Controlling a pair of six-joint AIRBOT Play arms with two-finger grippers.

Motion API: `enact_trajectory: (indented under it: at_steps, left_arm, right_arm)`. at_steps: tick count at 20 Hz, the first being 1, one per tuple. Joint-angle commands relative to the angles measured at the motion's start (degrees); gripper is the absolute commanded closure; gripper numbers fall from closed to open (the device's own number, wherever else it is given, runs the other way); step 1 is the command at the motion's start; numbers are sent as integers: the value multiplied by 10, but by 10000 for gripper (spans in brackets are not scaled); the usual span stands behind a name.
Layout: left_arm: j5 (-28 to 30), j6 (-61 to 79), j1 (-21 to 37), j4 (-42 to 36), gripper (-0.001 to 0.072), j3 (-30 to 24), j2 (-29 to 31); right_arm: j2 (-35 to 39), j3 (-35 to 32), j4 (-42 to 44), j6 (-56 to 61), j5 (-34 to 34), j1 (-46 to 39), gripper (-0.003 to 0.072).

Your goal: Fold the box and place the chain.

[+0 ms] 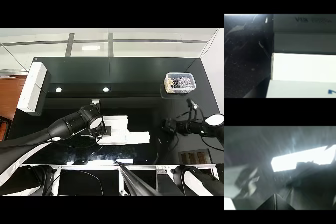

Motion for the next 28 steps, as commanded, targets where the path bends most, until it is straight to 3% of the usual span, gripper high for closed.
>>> enact_trajectory:
  at_steps: [1, 6, 9, 11, 12, 13, 14, 22, 28]
  left_arm:
    - [7, 2, 0, 3, 685, 0, 0]
    - [9, 2, 0, 3, 685, 0, 0]
    - [9, 2, 0, 3, 685, 0, 0]
    - [10, 2, 0, 3, 685, 0, 0]
    - [10, 2, 0, 2, 685, 0, 0]
    - [10, 2, 0, 0, 685, 0, 0]
    - [10, 2, 0, -2, 685, 0, 0]
    - [10, 2, 0, -2, 685, 0, 0]
    - [8, 2, 0, -2, 685, 0, 0]
  right_arm:
    - [-89, 0, 70, -38, 92, 11, 675]
    - [-176, 1, 179, -120, 96, 128, 674]
    - [-181, 6, 245, -169, 90, 174, 674]
    - [-180, 19, 292, -251, 129, 192, 672]
    - [-180, 25, 311, -254, 130, 203, 595]
    - [-180, 32, 313, -254, 129, 215, 265]
    - [-180, 37, 312, -254, 128, 226, 138]
    - [-180, 89, 284, -180, 77, 292, 174]
    - [-168, 153, 116, -3, 21, 380, 194]
